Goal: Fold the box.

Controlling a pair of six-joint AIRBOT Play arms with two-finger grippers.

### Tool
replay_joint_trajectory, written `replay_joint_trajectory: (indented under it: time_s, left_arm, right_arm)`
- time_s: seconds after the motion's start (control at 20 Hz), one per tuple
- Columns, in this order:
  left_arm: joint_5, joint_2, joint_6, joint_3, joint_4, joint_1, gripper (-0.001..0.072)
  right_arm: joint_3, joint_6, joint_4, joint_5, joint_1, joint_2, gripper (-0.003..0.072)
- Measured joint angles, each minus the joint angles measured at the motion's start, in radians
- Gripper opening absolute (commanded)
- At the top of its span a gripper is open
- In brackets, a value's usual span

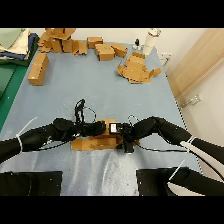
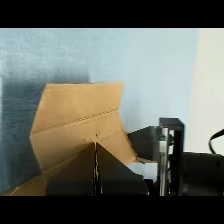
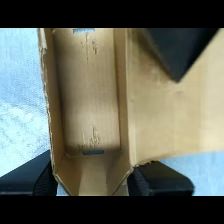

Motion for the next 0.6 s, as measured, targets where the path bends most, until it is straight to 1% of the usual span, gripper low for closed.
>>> replay_joint_trajectory:
  time_s: [0.15,0.3,0.45,0.6]
  left_arm:
    - [-0.032,-0.018,-0.073,0.002,0.090,0.019,0.0008]
    - [-0.088,-0.019,-0.134,0.003,0.172,0.060,0.0009]
    - [-0.133,0.017,-0.142,0.014,0.229,0.108,0.0009]
    - [-0.162,0.084,-0.143,0.024,0.295,0.180,0.0009]
  right_arm:
    - [0.000,0.000,0.000,0.000,0.000,0.000,0.0458]
    - [0.000,0.000,0.000,0.000,0.000,0.000,0.0457]
    - [0.000,0.000,0.000,0.000,0.000,0.000,0.0458]
    - [0.000,0.000,0.000,0.000,0.000,0.000,0.0458]
